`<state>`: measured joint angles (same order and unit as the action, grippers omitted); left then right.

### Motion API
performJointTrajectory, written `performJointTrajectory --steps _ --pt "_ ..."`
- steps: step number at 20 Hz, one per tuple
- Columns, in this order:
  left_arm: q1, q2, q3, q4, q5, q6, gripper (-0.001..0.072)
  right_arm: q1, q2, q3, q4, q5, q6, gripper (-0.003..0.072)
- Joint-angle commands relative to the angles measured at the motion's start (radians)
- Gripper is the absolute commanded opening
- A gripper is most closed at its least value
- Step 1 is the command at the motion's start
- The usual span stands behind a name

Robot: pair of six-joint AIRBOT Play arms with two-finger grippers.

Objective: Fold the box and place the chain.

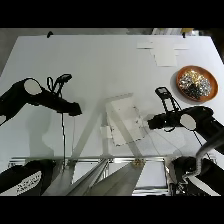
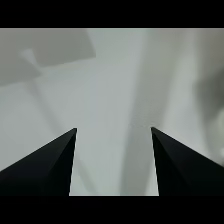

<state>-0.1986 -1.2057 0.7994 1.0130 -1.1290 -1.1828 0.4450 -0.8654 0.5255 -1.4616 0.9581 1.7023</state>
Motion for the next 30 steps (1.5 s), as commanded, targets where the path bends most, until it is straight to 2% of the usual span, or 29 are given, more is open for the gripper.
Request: performJointTrajectory --steps 1,3,8,10,12,16,18,19,24,30 --pt "-0.026 -0.045 0.000 -0.464 0.058 0.400 0.0521 0.003 0.001 0.000 0.005 -0.006 0.003 0.0016" --pt "-0.080 -0.094 0.000 -0.548 0.060 0.504 0.0523 0.003 0.001 0.000 0.005 -0.010 0.003 0.0016" --pt "-0.227 -0.239 0.000 -0.594 0.124 0.631 0.0534 0.003 0.001 0.000 0.005 -0.009 0.002 0.0016" --pt "-0.253 -0.280 0.000 -0.656 0.164 0.672 0.0533 0.003 0.001 0.000 0.005 -0.009 0.002 0.0016" --pt "-0.264 -0.312 0.000 -0.663 0.198 0.687 0.0532 0.003 0.001 0.000 0.004 -0.009 0.002 0.0016" --pt "-0.264 -0.358 0.000 -0.656 0.193 0.690 0.0524 0.003 0.001 0.000 0.005 -0.009 0.002 0.0016" --pt "-0.264 -0.362 0.000 -0.636 0.176 0.707 0.0396 0.003 0.001 0.000 0.005 -0.009 0.002 0.0016" --pt "-0.264 -0.362 0.001 -0.631 0.167 0.721 0.0293 0.003 0.001 0.000 0.005 -0.009 0.002 0.0016" --pt "-0.264 -0.362 0.003 -0.612 0.127 0.829 0.0006 0.003 0.001 0.000 0.005 -0.008 0.002 0.0016" --pt "-0.266 -0.361 0.070 -0.580 0.103 0.946 0.0002 0.003 0.001 0.002 0.034 -0.007 -0.002 0.0023"
